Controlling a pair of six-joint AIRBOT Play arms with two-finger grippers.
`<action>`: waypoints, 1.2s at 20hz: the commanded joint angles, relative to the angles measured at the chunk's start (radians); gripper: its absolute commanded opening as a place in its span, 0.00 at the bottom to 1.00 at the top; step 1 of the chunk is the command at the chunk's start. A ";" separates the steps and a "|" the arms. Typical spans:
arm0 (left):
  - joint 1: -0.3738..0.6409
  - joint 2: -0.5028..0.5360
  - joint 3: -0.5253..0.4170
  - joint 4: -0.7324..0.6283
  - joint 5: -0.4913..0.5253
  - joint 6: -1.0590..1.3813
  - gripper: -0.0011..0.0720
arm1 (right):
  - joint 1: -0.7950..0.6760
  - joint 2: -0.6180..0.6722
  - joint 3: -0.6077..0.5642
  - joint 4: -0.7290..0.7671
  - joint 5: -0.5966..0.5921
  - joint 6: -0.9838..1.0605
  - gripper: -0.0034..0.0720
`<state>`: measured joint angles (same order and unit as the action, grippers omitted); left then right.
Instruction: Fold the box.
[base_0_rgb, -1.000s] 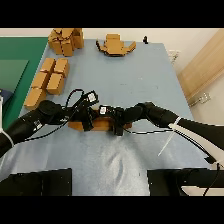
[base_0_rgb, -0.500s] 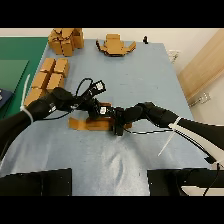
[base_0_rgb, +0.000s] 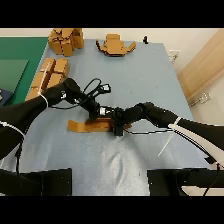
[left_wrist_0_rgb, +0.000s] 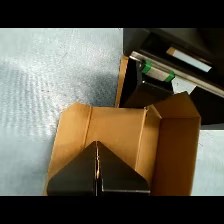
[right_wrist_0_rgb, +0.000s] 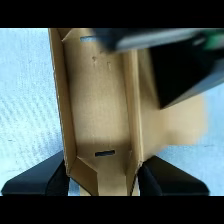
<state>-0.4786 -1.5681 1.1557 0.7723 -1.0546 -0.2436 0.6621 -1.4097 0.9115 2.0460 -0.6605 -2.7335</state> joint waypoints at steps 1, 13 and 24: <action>0.058 0.047 0.073 0.005 -0.113 -0.020 0.03 | -0.001 0.000 0.000 0.000 -0.004 0.003 0.76; 0.278 0.591 -0.480 0.103 -0.051 0.262 0.79 | 0.000 0.000 0.000 -0.007 -0.008 0.004 0.76; 0.087 0.422 -0.492 0.081 0.243 0.263 0.43 | 0.000 0.000 0.000 -0.007 -0.011 0.004 0.76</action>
<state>-0.3496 -1.1263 0.6651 0.8600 -0.8738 0.0177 0.6617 -1.4097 0.9115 2.0384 -0.6708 -2.7304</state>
